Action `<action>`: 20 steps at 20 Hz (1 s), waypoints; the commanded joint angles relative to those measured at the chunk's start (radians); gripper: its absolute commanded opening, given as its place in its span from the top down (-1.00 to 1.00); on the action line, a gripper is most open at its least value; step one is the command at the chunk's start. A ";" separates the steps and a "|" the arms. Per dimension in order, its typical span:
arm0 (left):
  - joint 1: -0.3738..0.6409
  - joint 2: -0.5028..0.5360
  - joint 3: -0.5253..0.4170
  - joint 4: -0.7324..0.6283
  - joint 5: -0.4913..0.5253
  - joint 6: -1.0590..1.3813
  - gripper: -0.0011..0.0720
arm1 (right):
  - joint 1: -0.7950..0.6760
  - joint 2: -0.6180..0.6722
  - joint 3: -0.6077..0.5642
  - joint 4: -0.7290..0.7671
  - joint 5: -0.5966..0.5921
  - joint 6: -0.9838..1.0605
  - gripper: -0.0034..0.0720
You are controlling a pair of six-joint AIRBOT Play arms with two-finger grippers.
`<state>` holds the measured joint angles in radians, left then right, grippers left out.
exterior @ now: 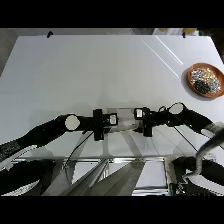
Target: Fold the box and place the chain.
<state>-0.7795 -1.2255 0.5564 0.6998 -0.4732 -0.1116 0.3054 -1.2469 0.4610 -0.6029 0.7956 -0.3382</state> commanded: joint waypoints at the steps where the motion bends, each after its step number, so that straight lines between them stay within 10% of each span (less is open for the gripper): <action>1: -0.001 -0.002 0.001 -0.027 0.004 0.045 -0.21 | 0.000 0.000 0.000 0.001 0.001 0.000 0.14; 5: 0.011 0.028 0.001 -0.026 -0.007 0.018 -0.29 | 0.000 0.000 0.000 0.001 0.001 0.000 0.14; 8: 0.052 0.131 0.001 0.082 -0.050 -0.193 0.93 | 0.000 0.000 0.000 0.001 0.001 0.000 0.14; 15: 0.243 0.333 0.001 0.631 -0.380 -1.145 0.95 | 0.000 0.000 0.000 0.001 0.001 0.000 0.14; 20: 0.307 0.212 0.000 0.537 -0.410 -1.534 0.94 | 0.000 0.000 0.000 0.001 0.001 0.000 0.14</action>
<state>-0.5030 -0.9627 0.5571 1.2526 -0.8463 -1.3743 0.3054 -1.2469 0.4610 -0.6022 0.7963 -0.3382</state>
